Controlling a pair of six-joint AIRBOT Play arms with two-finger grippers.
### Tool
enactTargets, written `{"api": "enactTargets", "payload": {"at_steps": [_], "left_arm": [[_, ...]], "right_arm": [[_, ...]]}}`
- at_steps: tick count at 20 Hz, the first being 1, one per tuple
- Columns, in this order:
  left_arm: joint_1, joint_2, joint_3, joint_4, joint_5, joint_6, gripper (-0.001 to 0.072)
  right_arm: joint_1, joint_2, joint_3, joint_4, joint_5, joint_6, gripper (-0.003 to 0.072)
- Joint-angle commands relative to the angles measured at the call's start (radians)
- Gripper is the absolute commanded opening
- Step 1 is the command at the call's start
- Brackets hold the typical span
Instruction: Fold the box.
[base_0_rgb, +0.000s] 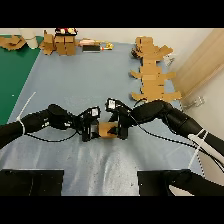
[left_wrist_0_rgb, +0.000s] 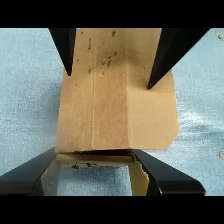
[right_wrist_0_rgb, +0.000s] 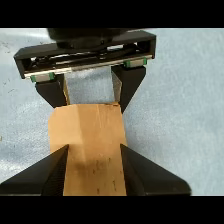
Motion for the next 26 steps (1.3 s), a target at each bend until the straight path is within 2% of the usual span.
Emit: {"api": "enactTargets", "payload": {"at_steps": [1, 3, 6, 23, 25, 26], "left_arm": [[-0.001, -0.001, 0.001, 0.000, 0.000, 0.000, 0.0541], [0.000, -0.001, 0.001, 0.000, 0.000, 0.000, 0.0541], [-0.001, -0.001, 0.001, 0.000, 0.000, 0.000, 0.0541], [0.000, -0.001, 0.001, 0.000, 0.000, 0.000, 0.0541], [0.000, -0.001, 0.001, 0.000, 0.000, 0.000, 0.0541], [0.000, -0.001, 0.001, 0.000, 0.000, 0.000, 0.0541]], "right_arm": [[0.024, -0.002, -0.001, -0.043, 0.000, -0.019, 0.0509], [0.063, -0.002, -0.005, -0.119, 0.029, -0.016, 0.0509], [0.084, -0.002, -0.006, -0.143, 0.084, -0.014, 0.0509], [0.134, -0.002, -0.030, -0.221, 0.079, 0.030, 0.0507], [0.135, -0.001, -0.030, -0.228, 0.087, 0.030, 0.0457], [0.135, -0.001, -0.030, -0.233, 0.089, 0.030, 0.0457]]}}
